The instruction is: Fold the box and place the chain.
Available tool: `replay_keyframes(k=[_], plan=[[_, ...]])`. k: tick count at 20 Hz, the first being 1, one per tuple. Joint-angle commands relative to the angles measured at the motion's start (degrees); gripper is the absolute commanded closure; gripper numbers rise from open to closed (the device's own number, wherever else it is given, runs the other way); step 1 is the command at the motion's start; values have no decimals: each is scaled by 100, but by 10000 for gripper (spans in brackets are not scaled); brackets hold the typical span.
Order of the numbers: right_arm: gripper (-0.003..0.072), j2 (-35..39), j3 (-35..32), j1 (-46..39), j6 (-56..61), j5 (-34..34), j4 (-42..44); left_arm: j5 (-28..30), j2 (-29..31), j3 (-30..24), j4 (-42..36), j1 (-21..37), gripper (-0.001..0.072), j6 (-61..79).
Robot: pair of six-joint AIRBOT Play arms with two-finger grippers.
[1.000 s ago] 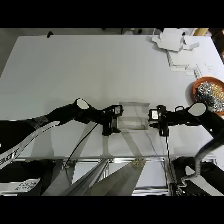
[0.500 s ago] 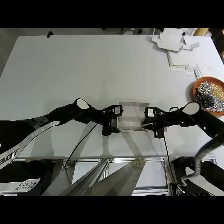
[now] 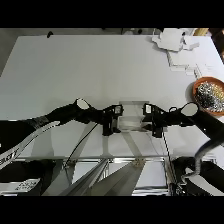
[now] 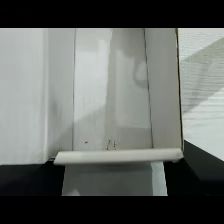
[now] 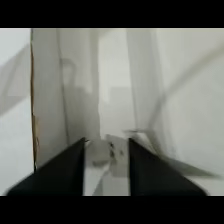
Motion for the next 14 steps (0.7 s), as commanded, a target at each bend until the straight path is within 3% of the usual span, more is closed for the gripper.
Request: replay_keyframes(k=[1,7,14], plan=[[665,723,-4,7,1851,94,-1097,17,4,-2,4,0,499,-2],[666,1405,-4,-92,4680,-184,-1519,17,4,-2,2,0,499,-2],[665,1333,-118,-2264,6052,-304,-1582,17,4,-2,4,0,499,-2]])
